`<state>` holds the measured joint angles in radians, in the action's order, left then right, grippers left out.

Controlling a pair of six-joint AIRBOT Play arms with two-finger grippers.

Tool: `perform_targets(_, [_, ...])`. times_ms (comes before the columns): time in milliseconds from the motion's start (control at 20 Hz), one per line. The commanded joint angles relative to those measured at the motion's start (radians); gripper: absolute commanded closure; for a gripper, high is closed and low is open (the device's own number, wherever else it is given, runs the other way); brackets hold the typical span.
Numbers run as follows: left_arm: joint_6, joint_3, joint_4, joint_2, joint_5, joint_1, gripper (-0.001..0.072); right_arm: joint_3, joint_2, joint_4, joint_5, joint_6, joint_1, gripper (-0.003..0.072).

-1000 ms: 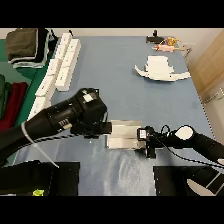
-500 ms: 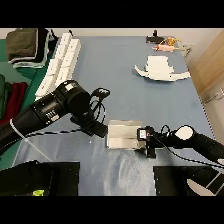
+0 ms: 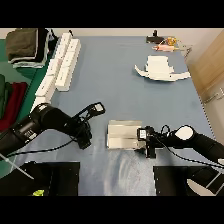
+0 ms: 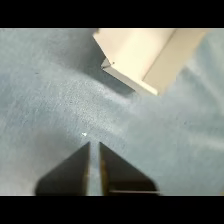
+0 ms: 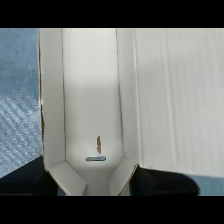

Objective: Fold the box.

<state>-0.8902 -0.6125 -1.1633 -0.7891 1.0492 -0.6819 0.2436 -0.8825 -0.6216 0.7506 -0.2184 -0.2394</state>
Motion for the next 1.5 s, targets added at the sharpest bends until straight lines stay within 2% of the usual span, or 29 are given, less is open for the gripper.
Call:
perform_targets(0, [0.461, 0.146, 0.249, 0.087, -0.103, 0.11, 0.0018, 0.0, 0.001, 0.0, 0.0, 0.0, 0.001, 0.0164])
perform_targets(100, [0.569, 0.201, 0.355, 0.068, -0.174, 0.122, 0.0019, 0.0, 0.001, 0.0, 0.0, 0.0, 0.001, 0.0164])
perform_targets(200, [0.756, 0.237, 0.45, 0.026, -0.195, 0.12, 0.0018, 0.0, 0.001, 0.0, 0.0, 0.0, 0.001, 0.0164])
perform_targets(300, [0.919, 0.246, 0.518, -0.033, -0.212, 0.108, 0.0018, 0.0, 0.001, 0.0, 0.0, 0.0, 0.001, 0.0164])
perform_targets(500, [1.041, 0.24, 0.644, -0.16, -0.322, 0.064, 0.0018, 0.0, 0.001, 0.0, 0.0, 0.0, 0.001, 0.0164])
perform_targets(600, [1.059, 0.222, 0.652, -0.204, -0.345, 0.049, 0.0018, 0.0, 0.001, 0.0, 0.0, 0.0, 0.001, 0.0164])
perform_targets(900, [1.064, 0.167, 0.709, -0.315, -0.331, 0.027, 0.0018, 0.0, 0.001, 0.0, 0.0, 0.0, 0.001, 0.0164])
perform_targets(1250, [1.157, 0.164, 0.723, -0.354, -0.32, 0.022, 0.0018, 0.0, 0.001, 0.0, 0.0, 0.0, 0.001, 0.0164])
perform_targets(1450, [1.189, 0.165, 0.748, -0.359, -0.356, -0.008, 0.0018, 0.0, 0.001, 0.0, 0.0, 0.0, 0.001, 0.0164])
